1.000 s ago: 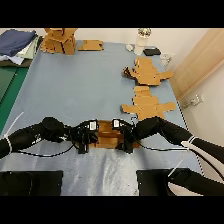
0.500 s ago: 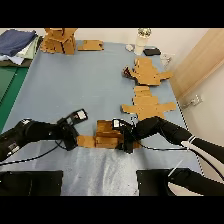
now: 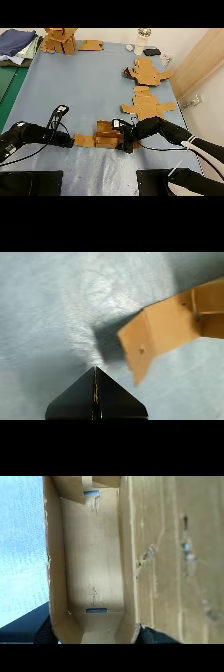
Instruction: Fold the box.
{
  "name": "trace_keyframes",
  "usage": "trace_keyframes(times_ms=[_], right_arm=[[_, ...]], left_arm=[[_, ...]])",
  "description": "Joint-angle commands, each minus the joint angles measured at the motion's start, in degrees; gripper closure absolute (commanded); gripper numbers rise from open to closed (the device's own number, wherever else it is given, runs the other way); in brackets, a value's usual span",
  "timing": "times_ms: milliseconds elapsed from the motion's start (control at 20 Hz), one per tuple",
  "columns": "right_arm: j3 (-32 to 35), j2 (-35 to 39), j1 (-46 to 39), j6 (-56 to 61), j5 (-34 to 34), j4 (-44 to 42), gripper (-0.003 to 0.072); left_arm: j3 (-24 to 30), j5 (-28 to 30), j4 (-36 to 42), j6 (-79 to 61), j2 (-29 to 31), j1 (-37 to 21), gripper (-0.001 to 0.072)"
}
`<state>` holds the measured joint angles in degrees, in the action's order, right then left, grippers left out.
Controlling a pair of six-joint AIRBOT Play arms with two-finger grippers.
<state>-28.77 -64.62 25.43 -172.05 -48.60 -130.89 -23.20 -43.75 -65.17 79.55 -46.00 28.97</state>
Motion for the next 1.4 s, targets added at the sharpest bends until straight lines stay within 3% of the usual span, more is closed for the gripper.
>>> trace_keyframes(times_ms=[0, 300, 450, 750, 1050, 1100, 1150, 1200, 1350], right_arm=[[0.0, 0.0, 0.0, 0.0, 0.1, 0.0, 0.0171], [0.0, 0.0, 0.0, 0.0, 0.1, 0.0, 0.0171], [0.0, 0.0, 0.0, 0.0, 0.1, 0.0, 0.0171], [0.0, 0.0, 0.0, 0.0, 0.1, 0.1, 0.0171], [0.0, 0.0, 0.0, 0.0, 0.1, 0.2, 0.0171], [0.0, 0.0, 0.0, 0.0, 0.1, 0.2, 0.0170], [0.0, 0.0, 0.0, 0.0, 0.1, 0.2, 0.0170], [0.0, 0.0, 0.0, 0.0, 0.1, 0.2, 0.0171], [0.0, 0.0, 0.0, 0.0, 0.1, 0.2, 0.0171]], left_arm=[[0.5, 2.3, 14.9, -8.5, -4.8, -0.4, 0.0696], [0.5, 3.4, 27.8, -20.3, -9.7, -0.3, 0.0697], [0.5, 5.7, 28.2, -20.2, -9.9, -0.2, 0.0696], [-0.4, 0.0, 33.3, -24.8, -8.2, 0.0, 0.0696], [-2.2, 0.3, 33.3, -22.0, -7.9, -0.1, 0.0683], [-2.2, 0.3, 33.3, -21.6, -8.6, -0.1, 0.0421], [-2.3, 0.3, 33.3, -21.4, -9.0, -0.1, 0.0366], [-2.3, 0.5, 33.0, -21.4, -9.2, -0.1, 0.0422], [-3.0, 1.8, 33.0, -21.0, -9.1, -0.2, 0.0421]])
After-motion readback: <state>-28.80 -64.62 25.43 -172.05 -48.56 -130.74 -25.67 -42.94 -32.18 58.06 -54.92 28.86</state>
